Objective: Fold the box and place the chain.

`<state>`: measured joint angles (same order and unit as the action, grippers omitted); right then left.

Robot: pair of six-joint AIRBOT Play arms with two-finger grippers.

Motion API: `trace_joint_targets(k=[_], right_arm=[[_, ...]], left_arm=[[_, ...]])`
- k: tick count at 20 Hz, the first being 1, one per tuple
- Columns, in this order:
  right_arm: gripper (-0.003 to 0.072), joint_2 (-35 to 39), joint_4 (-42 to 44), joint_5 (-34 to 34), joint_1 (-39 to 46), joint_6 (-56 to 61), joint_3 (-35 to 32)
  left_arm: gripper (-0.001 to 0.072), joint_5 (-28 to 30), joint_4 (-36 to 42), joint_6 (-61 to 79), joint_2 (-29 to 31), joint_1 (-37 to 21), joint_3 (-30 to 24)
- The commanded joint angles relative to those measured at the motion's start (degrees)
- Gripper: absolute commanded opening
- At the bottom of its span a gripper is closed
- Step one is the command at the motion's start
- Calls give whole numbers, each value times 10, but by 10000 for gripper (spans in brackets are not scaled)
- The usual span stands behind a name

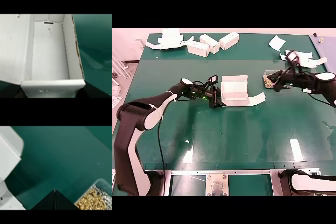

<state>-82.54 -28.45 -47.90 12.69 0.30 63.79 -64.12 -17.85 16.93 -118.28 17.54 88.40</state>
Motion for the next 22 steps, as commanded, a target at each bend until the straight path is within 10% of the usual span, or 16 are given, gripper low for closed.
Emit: trace_joint_targets(k=[1, 13, 22], right_arm=[[9, -14, -33, 7, 50, 202, 0], [10, -83, -130, -112, 45, 338, -1], [10, -113, -130, -111, 24, 338, -4]], left_arm=[[467, 0, 0, 0, 0, 0, 0], [466, 84, 2, 112, 0, 0, 0], [466, 42, 2, 96, 0, 0, 0]])
